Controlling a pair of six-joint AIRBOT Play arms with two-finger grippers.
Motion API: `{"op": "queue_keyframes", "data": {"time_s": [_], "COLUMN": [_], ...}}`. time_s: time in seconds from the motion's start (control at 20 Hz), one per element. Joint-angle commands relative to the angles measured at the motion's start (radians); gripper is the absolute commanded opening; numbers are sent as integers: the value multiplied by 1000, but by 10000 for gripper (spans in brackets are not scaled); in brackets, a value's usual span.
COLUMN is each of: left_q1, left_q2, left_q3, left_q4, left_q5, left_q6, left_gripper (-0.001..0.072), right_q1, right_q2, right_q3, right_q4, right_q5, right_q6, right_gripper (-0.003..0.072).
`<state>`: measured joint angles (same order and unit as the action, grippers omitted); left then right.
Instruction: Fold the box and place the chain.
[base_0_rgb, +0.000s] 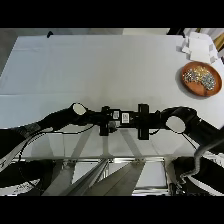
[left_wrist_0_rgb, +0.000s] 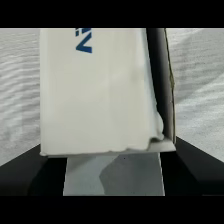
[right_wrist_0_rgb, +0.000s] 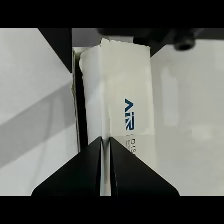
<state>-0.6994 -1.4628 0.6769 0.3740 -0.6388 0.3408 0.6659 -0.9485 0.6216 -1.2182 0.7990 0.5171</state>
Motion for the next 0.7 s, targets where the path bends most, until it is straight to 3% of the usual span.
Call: {"op": "queue_keyframes", "data": {"time_s": [0.0, 0.2, 0.25, 0.3, 0.35, 0.65], "left_q1": [0, 0, 0, 0, 0, 0], "left_q2": [0, 0, 0, 0, 0, 0], "left_q3": [0, 0, 0, 0, 0, 0], "left_q4": [0, 0, 0, 0, 0, 0], "left_q5": [-2, -2, -2, -2, -2, -2], "left_q6": [-1, -1, -1, -1, -1, -1], "left_gripper": [274, 274, 274, 274, 274, 274], "right_q1": [0, 0, 0, 0, 0, 0], "right_q2": [-7, -8, -8, -8, -7, 22], "right_q3": [0, -3, -3, -3, -3, 6], "right_q4": [6, 38, 48, 54, 56, 56], "right_q5": [105, 154, 150, 142, 127, 13], "right_q6": [7, 6, 6, 6, 6, 6], "right_gripper": [33, 39, 90, 207, 272, 280]}}
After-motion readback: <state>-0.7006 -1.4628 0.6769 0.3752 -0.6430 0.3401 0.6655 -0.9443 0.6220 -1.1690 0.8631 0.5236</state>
